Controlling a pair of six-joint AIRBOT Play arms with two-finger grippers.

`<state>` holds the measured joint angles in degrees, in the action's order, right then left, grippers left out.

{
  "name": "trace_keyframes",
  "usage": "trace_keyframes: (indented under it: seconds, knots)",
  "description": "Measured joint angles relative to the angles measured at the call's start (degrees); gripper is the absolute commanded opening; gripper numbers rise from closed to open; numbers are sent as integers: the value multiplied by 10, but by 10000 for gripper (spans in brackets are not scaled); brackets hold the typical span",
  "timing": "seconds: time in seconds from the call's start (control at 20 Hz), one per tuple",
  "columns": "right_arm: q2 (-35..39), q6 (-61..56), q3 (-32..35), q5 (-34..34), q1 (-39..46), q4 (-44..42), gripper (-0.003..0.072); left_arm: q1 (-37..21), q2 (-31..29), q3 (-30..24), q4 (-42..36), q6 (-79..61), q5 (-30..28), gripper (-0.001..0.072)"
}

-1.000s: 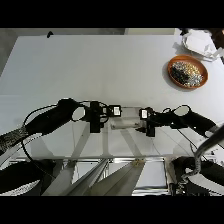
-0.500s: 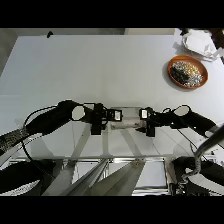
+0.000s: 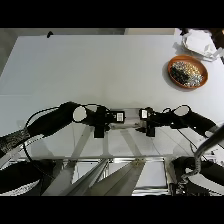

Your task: Fold the box and place the chain.

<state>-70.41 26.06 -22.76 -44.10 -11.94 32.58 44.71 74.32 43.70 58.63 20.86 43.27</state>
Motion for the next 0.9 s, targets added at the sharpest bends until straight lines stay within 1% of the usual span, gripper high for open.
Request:
trace_keyframes:
  seconds: [0.15,0.25,0.45,0.5,0.55,0.65,0.7,0.75,0.9]
  knots:
    - [0,0,0,0,0,0,459,4,4,0,-8,-1,-14,194]
    - [0,-1,0,0,0,0,459,10,11,0,-13,-1,-27,5]
    - [0,-1,0,0,0,0,459,28,29,0,-22,-1,-62,16]
    - [0,-1,0,0,0,0,459,32,32,0,-25,1,-68,45]
    - [0,-1,0,0,0,0,459,36,35,0,-29,2,-76,93]
    - [0,-1,0,0,0,0,459,42,41,0,-33,2,-86,100]
    - [0,-1,0,0,0,0,459,45,43,0,-35,2,-88,175]
    - [0,-1,0,0,0,0,459,46,45,0,-38,2,-90,229]
    - [0,-1,0,0,0,0,459,49,49,0,-41,1,-91,234]
